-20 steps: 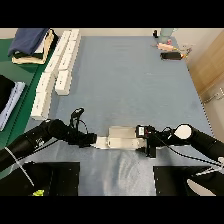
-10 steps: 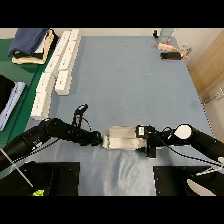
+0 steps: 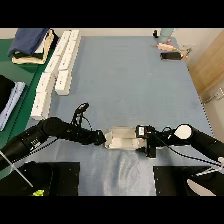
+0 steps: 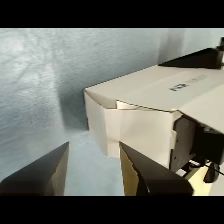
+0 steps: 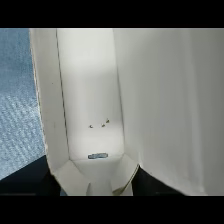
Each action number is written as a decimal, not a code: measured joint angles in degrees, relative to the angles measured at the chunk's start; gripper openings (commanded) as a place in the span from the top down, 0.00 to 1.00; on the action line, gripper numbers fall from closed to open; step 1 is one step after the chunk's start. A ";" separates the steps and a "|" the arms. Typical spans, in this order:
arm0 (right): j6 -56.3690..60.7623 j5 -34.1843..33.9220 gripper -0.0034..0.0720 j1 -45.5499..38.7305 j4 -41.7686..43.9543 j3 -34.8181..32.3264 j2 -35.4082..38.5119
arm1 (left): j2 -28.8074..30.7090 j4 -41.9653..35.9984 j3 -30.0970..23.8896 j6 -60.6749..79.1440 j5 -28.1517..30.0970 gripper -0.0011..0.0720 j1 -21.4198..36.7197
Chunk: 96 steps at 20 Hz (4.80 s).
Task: Fold the box.
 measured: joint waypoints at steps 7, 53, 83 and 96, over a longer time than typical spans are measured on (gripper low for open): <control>0.00 0.00 0.29 0.00 -0.02 0.00 0.00 | -2.27 -5.07 0.00 4.07 1.57 0.33 0.00; 0.02 0.00 0.29 0.00 0.02 -0.02 -0.02 | -36.70 46.25 35.34 -58.82 -21.07 0.96 -28.89; -0.02 -0.02 0.29 0.00 -0.02 -0.02 -0.02 | -15.65 38.27 29.70 -17.27 -37.22 0.96 -20.81; -0.02 -0.02 0.29 0.00 -0.02 0.00 -0.02 | -7.58 6.93 3.54 75.08 4.11 0.04 -1.75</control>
